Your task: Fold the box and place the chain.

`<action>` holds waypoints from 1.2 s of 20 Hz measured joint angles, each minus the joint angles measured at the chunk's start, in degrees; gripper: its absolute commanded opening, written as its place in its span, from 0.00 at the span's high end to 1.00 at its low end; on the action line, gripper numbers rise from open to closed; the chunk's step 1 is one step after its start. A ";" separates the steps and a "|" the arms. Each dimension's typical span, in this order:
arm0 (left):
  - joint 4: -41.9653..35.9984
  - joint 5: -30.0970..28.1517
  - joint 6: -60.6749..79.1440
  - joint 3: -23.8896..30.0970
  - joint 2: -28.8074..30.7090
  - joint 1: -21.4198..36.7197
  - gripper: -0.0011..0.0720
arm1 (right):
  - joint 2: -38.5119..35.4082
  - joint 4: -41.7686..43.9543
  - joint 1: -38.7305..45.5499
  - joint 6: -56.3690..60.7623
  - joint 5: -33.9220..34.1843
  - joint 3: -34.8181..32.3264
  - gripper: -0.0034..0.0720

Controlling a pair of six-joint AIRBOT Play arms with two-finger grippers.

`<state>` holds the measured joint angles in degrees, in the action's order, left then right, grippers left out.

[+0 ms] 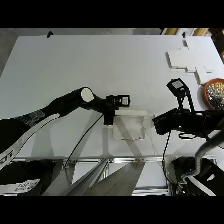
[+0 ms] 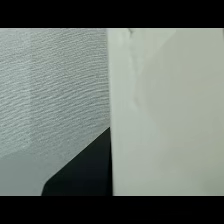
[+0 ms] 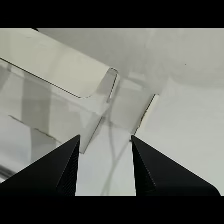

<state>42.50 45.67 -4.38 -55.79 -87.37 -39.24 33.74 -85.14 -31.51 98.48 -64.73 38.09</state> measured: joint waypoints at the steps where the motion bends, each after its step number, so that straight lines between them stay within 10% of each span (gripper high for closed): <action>1: 0.00 0.00 -0.42 0.00 0.00 0.00 0.98 | 0.00 0.00 0.00 0.00 -0.13 0.00 0.48; 24: 1.97 -0.70 -8.22 0.02 0.85 -0.04 0.98 | 0.04 -0.57 0.00 0.00 -0.46 0.02 0.48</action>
<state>44.47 44.97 -12.60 -55.77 -86.52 -39.29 33.78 -85.71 -31.51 98.48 -65.19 38.11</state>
